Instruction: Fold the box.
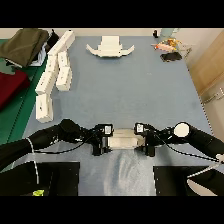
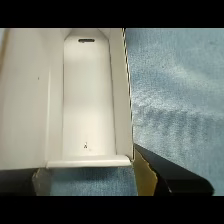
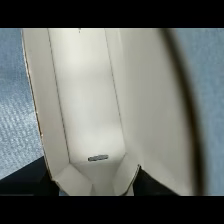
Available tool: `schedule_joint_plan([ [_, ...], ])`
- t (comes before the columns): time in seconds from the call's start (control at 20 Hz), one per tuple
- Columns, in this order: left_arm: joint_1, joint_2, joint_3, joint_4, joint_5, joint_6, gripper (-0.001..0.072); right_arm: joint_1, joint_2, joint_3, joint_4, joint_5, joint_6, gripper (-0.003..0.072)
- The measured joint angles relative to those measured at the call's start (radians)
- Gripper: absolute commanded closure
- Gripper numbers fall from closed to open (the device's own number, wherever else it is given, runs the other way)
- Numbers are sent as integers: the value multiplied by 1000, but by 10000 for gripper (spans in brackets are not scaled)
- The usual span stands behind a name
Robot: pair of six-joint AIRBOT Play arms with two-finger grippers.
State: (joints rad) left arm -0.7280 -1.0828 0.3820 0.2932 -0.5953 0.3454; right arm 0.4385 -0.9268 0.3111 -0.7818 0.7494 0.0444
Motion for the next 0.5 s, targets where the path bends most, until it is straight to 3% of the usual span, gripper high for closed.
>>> schedule_joint_plan([
  [0.5, -9, -2, 5, 64, 41, -101, 10, 0, -1, 0, 0, 0, 0, 175],
])
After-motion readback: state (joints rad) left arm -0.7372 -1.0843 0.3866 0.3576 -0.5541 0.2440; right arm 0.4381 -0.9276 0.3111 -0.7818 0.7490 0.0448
